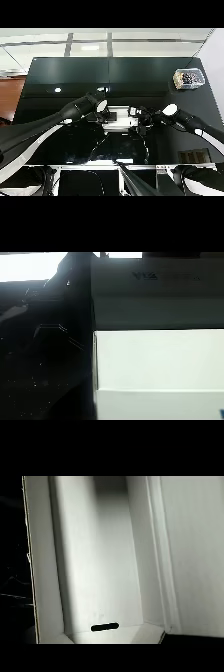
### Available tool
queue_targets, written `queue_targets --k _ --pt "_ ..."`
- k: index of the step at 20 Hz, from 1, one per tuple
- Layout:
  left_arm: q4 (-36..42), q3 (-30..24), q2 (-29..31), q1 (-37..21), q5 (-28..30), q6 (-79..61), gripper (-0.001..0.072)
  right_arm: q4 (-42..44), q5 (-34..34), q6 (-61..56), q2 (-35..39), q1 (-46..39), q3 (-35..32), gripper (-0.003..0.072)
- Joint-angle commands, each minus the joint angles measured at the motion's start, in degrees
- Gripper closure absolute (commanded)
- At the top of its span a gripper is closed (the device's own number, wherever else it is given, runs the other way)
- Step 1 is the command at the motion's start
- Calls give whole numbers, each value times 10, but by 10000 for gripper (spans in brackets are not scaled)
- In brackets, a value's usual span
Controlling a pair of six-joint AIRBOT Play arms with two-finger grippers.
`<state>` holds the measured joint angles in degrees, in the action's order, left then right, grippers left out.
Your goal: Fold the box and place the chain.
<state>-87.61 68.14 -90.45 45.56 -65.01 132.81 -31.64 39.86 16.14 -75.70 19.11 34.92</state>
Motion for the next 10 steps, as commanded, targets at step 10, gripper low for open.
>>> queue_targets --k 10 --pt "-4 8 -3 0 -2 1 359 0 0 0 0 0 0 496"
